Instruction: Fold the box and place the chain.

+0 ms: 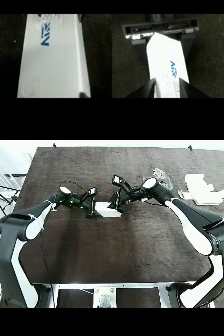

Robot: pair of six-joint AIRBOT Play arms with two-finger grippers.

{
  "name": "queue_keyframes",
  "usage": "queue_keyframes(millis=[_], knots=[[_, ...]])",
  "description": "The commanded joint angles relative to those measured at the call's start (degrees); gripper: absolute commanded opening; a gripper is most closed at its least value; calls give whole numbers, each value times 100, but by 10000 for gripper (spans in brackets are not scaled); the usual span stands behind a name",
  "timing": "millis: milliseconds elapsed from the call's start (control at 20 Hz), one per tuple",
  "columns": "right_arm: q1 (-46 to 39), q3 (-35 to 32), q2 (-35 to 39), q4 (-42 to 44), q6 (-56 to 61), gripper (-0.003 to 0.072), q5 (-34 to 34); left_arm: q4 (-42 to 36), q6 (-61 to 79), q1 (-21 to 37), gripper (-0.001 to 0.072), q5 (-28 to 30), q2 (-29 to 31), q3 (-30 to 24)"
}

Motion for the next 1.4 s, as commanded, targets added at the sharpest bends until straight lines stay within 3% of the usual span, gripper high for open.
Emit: queue_keyframes(millis=[0,300,450,700,1350], knots=[[-7,68,17,-2,4,284,4,4,9,-4,285,-7,4,0],[-17,120,66,39,7,281,120,4,9,-4,286,-7,4,0],[-17,118,66,37,7,180,160,4,9,-4,285,-7,4,0],[-15,114,66,37,26,108,310,4,9,-4,285,-7,4,0],[37,24,9,42,28,111,-7,4,9,-4,285,-7,4,0]])
